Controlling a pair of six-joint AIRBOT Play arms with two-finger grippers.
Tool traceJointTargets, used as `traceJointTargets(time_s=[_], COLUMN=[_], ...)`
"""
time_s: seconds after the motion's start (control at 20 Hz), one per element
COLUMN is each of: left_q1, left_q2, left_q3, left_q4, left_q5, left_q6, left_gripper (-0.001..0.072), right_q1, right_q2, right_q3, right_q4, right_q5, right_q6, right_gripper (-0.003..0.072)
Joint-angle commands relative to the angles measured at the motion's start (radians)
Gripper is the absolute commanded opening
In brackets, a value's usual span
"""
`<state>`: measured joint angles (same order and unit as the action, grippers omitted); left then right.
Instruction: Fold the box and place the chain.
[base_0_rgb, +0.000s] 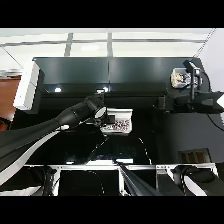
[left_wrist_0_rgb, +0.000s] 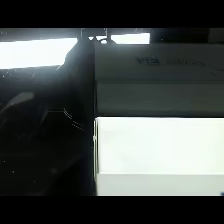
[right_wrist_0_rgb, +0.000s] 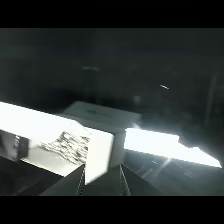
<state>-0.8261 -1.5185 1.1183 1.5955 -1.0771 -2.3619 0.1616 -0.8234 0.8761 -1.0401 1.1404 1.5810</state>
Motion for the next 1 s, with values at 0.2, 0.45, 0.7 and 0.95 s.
traceJointTargets(time_s=[0.2, 0.45, 0.7, 0.95], left_q1=[-0.002, 0.149, 0.575, 0.694], left_q2=[0.177, 0.538, 0.793, 0.718], left_q3=[0.032, -0.249, -0.616, -0.741], left_q4=[0.124, 0.237, -0.264, -0.879], left_q5=[-0.077, -0.058, 0.232, 0.174], left_q6=[0.219, 0.304, 0.685, 1.746], left_gripper=[0.0638, 0.0635, 0.0629, 0.0630], right_q1=[-0.031, -0.031, -0.031, -0.031], right_q2=[0.035, 0.035, 0.035, 0.035], right_q3=[0.002, 0.002, 0.002, 0.002], right_q4=[-0.060, -0.088, -0.087, -0.087], right_q5=[0.060, 0.048, -0.023, -0.035], right_q6=[-0.008, -0.007, -0.007, -0.007], right_gripper=[0.0256, 0.0256, 0.0257, 0.0257])
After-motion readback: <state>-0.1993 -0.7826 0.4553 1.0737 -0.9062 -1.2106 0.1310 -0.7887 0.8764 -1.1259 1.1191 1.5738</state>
